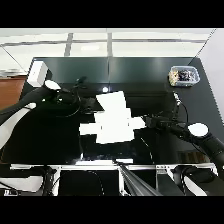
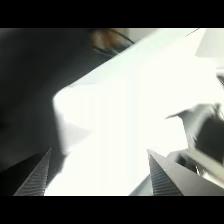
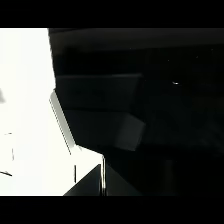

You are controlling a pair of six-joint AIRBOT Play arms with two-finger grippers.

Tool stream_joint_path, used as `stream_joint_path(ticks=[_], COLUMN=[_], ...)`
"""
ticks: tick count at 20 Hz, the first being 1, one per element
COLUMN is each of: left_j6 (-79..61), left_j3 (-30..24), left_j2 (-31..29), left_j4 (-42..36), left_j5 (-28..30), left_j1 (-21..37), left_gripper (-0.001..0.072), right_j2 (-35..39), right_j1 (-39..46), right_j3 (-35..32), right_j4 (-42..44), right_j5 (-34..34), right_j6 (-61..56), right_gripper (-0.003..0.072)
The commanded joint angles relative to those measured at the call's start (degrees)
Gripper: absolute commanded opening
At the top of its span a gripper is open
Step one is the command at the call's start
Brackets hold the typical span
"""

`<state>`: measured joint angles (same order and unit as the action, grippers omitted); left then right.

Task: Fold the box and place the chain.

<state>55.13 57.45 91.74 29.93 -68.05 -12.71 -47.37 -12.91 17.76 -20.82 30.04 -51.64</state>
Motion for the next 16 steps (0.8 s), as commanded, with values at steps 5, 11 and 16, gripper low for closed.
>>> stream_joint_path(ticks=[5, 11, 16], left_j6=[-16.68, -18.03, -17.90], left_j3=[9.18, 14.51, 14.62], left_j2=[9.68, 13.49, 11.93], left_j4=[3.02, 8.68, 9.33], left_j5=[-17.38, -22.40, -22.43], left_j1=[-2.14, -2.05, -2.16], left_gripper=[0.0509, 0.0126, 0.0021], right_j2=[0.02, 0.02, 0.04], right_j1=[-0.44, -0.42, 3.37], right_j3=[-0.11, -0.11, 5.55], right_j4=[0.46, 0.35, -13.33], right_j5=[0.83, 1.53, 10.32], right_j6=[-0.02, 0.00, 0.48], right_gripper=[0.0014, 0.0017, 0.0687])
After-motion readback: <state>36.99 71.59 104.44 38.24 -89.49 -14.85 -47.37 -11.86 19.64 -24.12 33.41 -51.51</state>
